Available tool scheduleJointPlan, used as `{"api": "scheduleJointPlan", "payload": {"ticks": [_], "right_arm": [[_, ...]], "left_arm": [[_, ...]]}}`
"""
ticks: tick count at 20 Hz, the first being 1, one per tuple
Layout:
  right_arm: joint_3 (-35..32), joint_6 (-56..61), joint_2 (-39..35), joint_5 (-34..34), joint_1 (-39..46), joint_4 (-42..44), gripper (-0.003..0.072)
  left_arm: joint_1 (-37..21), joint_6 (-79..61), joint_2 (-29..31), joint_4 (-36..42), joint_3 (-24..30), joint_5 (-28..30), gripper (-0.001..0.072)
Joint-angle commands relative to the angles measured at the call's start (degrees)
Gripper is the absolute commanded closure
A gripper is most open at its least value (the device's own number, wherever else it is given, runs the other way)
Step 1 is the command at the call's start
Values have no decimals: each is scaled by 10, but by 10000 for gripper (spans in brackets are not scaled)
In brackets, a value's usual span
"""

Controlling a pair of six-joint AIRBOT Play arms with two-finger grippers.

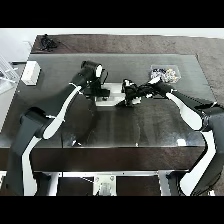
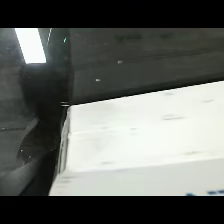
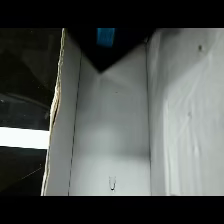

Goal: Fold the box and place the chain.

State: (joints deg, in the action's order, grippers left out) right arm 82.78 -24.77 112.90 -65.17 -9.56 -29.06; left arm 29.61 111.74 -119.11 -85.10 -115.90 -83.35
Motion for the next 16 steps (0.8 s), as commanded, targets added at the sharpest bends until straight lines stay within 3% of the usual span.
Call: {"api": "scheduleJointPlan", "payload": {"ticks": [1, 7, 16], "right_arm": [[0, 1, 0, -3, 0, 0, 108], [0, 1, 0, -3, 0, 0, 108], [0, 1, 0, -3, 0, 0, 108]], "left_arm": [[-2, 3, 6, 0, -1, 0, 59], [-15, -8, 49, 1, -2, -61, 59], [-77, -376, 134, 71, 1, -133, 59]]}}
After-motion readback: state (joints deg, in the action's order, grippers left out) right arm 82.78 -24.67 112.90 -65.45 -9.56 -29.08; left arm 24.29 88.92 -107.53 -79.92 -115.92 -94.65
